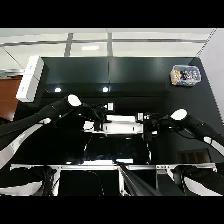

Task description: Fold the box and place the chain.

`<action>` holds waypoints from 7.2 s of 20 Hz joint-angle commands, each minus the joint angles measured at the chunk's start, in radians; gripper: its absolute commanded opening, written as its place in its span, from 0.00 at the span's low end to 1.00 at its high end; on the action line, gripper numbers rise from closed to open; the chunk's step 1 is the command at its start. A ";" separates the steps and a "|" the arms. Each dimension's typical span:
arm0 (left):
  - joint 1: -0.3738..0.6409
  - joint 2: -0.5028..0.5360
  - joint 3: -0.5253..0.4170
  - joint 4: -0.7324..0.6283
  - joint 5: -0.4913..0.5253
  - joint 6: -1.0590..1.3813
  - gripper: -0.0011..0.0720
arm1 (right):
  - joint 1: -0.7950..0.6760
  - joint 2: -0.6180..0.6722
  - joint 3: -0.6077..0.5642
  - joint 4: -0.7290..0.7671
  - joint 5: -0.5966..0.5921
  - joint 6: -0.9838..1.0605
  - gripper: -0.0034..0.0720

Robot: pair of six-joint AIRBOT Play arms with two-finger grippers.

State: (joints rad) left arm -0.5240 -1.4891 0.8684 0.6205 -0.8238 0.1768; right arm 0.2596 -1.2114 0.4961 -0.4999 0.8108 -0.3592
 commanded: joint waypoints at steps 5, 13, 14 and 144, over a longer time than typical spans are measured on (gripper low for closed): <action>0.000 0.000 0.001 0.000 0.000 -0.001 0.05 | 0.027 -0.003 -0.001 -0.017 -0.039 0.027 0.92; 0.000 0.000 0.001 0.000 0.000 -0.001 0.05 | 0.029 -0.021 0.018 -0.034 -0.048 0.075 0.92; 0.000 0.000 0.001 0.000 0.000 -0.001 0.05 | 0.029 -0.023 0.019 -0.036 -0.048 0.078 0.92; -0.075 0.225 -0.230 -0.048 0.162 -0.154 0.05 | 0.054 -0.025 0.019 -0.081 -0.053 0.093 0.40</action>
State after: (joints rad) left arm -0.6029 -1.2999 0.6380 0.5243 -0.6647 0.0898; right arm 0.3141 -1.2358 0.5156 -0.5804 0.7578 -0.2653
